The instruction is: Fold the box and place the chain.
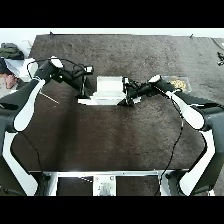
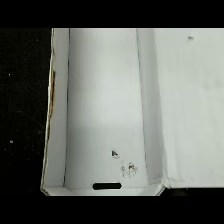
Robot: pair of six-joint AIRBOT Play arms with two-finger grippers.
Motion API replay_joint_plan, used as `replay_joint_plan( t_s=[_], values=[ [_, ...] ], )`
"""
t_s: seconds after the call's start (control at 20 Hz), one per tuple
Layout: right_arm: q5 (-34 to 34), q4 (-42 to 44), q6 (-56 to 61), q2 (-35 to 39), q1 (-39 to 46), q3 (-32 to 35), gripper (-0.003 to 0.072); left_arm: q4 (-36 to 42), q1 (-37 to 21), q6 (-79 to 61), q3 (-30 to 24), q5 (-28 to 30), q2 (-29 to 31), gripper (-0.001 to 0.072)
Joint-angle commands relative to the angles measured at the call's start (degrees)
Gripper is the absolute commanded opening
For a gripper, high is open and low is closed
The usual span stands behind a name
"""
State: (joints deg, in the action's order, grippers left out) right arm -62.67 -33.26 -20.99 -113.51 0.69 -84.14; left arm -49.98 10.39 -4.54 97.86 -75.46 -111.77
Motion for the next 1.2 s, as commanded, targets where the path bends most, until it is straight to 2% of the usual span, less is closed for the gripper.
replay_joint_plan(
  t_s=[0.0,0.1,0.7,0.75,0.85,0.9,1.0,1.05,1.1,1.15],
  values=[
    [0.0,0.0,0.0,0.0,0.0,0.0,0.0168,1.8,0.6,-4.7,-4.0,4.0,0.0,0.0668],
    [0.0,0.0,0.0,0.0,0.0,0.0,0.0168,4.2,0.6,-6.3,-4.5,4.3,0.0,0.0667],
    [0.0,0.0,0.0,0.0,0.0,0.0,0.0168,0.6,4.2,-4.3,-6.0,9.4,-0.1,0.0665],
    [0.0,0.0,0.0,0.0,0.0,0.0,0.0168,0.6,4.2,-4.2,-6.0,9.4,-0.1,0.0647],
    [0.0,0.0,0.0,0.0,0.0,0.0,0.0168,0.7,4.2,-3.9,-6.0,9.0,-0.1,0.0377],
    [0.0,0.0,0.0,0.0,0.0,0.0,0.0168,0.7,4.2,-3.9,-6.0,8.7,-0.1,0.0343],
    [0.0,0.0,0.0,0.0,0.0,0.0,0.0168,1.1,4.2,-3.7,-6.0,8.6,-0.1,0.0342],
    [0.0,0.0,0.0,0.0,0.0,0.0,0.0168,1.1,4.2,-2.9,-6.0,8.7,-0.1,0.0286],
    [0.0,0.0,0.0,0.0,0.0,0.0,0.0168,1.1,4.2,-2.9,-6.0,8.5,-0.1,0.0085],
    [0.0,0.0,0.0,0.0,0.0,0.0,0.0168,1.4,4.2,-2.9,-6.0,7.8,-0.1,0.0044]
  ],
)
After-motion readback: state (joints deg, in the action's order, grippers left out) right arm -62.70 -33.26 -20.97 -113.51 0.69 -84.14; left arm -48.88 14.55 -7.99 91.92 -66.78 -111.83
